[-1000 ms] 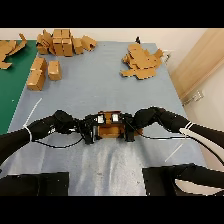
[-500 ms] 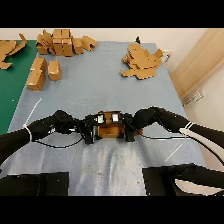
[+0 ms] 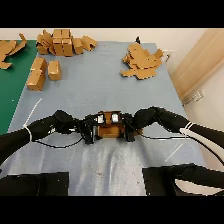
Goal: Fold the box.
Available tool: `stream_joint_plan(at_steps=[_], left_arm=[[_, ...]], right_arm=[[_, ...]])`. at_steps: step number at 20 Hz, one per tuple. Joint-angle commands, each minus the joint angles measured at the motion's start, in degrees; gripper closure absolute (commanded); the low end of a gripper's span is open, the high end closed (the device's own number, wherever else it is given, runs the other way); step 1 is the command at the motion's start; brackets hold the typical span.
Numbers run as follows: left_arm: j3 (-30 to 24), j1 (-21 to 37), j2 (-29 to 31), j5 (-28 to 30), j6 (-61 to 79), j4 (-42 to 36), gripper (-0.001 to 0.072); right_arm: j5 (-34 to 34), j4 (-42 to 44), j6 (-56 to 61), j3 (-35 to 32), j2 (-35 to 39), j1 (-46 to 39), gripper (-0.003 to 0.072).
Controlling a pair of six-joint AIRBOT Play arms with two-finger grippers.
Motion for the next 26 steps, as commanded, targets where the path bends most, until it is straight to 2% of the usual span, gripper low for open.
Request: stream_joint_plan(at_steps=[1, 2, 4, 6, 9, 12, 15, 19, 22, 26], left_arm=[[0.04, 0.07, -0.04, 0.02, 0.04, 0.02, 0.0188], [0.07, 0.07, -0.04, 0.02, 0.04, 0.02, 0.0188], [0.07, 0.07, -0.04, 0.00, 0.04, 0.02, 0.0188], [0.07, 0.07, -0.04, 0.02, 0.04, 0.02, 0.0188], [0.07, 0.07, -0.04, 0.04, 0.04, 0.02, 0.0188], [0.04, 0.07, -0.04, 0.02, 0.04, 0.02, 0.0188], [0.07, 0.09, -0.04, 0.04, 0.04, 0.02, 0.0188], [0.07, 0.07, -0.04, -0.02, 0.04, 0.02, 0.0188], [0.07, 0.07, -0.04, -0.02, 0.04, 0.02, 0.0188], [0.07, 0.07, -0.04, -0.02, 0.04, 0.02, 0.0188]], right_arm=[[-3.08, 0.92, 0.72, 1.07, 1.14, -0.02, 0.0034], [-4.20, -0.94, 2.27, 1.64, 1.77, -0.39, -0.0025], [-8.90, -1.46, 3.26, 3.04, 2.60, -2.45, -0.0026], [-16.81, -3.80, 4.85, 4.35, 3.26, -5.49, -0.0025], [-27.89, -9.64, 13.62, 4.74, 4.57, -9.35, -0.0022], [-33.33, -10.23, 17.14, 4.74, 4.96, -10.14, -0.0020], [-34.73, -7.63, 24.35, 4.74, 4.96, -10.14, -0.0020], [-36.41, -2.29, 51.04, 4.74, 4.96, -10.14, -0.0020], [-36.41, 1.77, 65.33, 4.74, 4.96, -10.12, -0.0019], [-36.00, 1.84, 67.60, 4.74, 4.96, -9.94, -0.0020]])
